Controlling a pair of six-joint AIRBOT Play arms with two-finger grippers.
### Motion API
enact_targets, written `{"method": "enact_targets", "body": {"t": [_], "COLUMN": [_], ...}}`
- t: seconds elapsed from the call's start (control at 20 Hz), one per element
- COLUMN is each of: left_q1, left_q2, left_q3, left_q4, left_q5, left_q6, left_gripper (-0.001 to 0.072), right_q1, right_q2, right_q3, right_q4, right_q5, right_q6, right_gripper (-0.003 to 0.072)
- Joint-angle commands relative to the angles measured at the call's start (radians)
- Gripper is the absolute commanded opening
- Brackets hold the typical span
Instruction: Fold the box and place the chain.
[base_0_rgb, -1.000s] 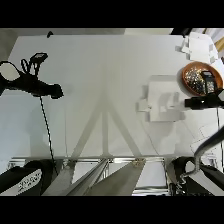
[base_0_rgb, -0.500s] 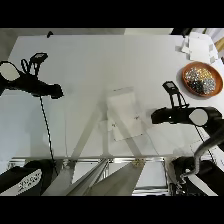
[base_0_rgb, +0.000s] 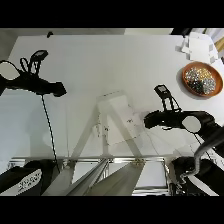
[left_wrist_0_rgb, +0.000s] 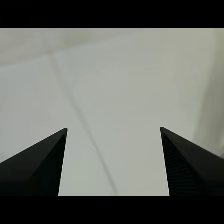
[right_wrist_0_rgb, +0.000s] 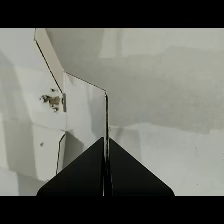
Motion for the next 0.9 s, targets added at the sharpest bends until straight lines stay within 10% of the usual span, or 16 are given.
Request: {"method": "enact_targets", "body": {"t": [0.0,0.35,0.85], "left_q1": [-0.002,-0.073,-0.296], "left_q2": [-0.013,-0.237,-0.445], "left_q3": [0.0,0.0,0.0], "left_q4": [-0.172,-0.541,-0.645], "left_q5": [0.009,-0.173,-0.097], "left_q6": [0.075,0.38,0.573], "left_gripper": [0.0637,0.0632,0.0631], "right_q1": [0.006,0.006,0.006], "right_q2": [0.001,0.001,0.001], "right_q3": [0.0,0.0,0.0], "right_q4": [0.0,0.0,0.0], "right_q5": [-0.002,-0.002,-0.002], "right_q6": [0.005,0.005,0.005], "right_gripper": [0.0018,0.0018,0.0018]}}
